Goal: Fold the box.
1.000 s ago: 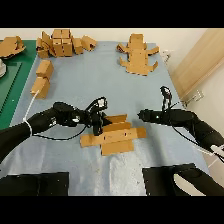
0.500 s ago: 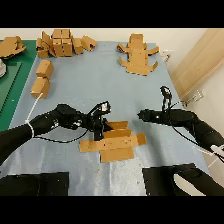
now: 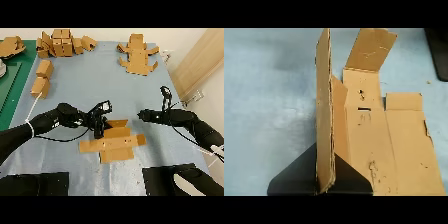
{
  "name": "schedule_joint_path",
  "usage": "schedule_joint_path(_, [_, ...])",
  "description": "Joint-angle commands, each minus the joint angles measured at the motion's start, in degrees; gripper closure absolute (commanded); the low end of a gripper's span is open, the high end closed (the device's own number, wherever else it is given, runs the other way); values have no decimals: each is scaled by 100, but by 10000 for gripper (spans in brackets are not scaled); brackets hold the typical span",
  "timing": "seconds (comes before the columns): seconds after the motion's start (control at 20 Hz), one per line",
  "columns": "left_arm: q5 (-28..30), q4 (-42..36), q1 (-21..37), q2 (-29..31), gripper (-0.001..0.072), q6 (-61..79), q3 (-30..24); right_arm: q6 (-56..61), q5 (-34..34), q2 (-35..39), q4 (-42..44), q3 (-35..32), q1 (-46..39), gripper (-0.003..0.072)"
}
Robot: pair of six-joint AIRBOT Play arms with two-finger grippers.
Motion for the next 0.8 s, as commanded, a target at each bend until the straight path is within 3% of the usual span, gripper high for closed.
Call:
schedule_joint_path(0.0, [470,-245,24,9,696,232,267,-2,2,2,0,4,0,685])
schedule_joint_path(0.75, [-181,-315,66,-258,696,649,205,0,52,2,2,4,0,685])
